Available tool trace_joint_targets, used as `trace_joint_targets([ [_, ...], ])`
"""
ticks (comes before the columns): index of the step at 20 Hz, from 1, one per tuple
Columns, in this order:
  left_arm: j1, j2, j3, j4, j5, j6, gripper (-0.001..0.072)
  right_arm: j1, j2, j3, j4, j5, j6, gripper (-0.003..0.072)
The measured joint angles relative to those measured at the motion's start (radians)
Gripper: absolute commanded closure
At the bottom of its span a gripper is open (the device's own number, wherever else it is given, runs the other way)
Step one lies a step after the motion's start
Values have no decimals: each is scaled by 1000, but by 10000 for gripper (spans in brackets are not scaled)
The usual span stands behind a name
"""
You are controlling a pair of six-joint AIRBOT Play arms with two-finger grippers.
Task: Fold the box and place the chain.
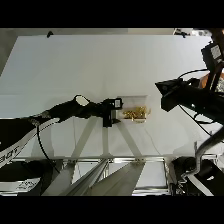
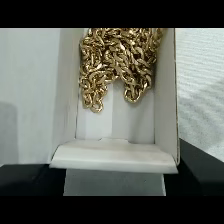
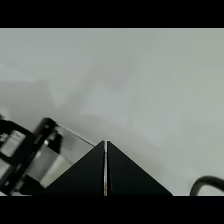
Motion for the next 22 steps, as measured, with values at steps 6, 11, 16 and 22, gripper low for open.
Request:
trace_joint_targets([
  [6,0,0,0,0,0,0,212,89,26,0,5,-29,-4,674],
  [11,0,0,0,0,0,0,212,104,-14,-4,-90,75,32,672],
  [16,0,0,0,0,0,0,212,51,-134,-61,-189,188,-74,278],
  [22,0,0,0,0,0,0,212,-170,-280,-111,-157,216,-624,275],
])
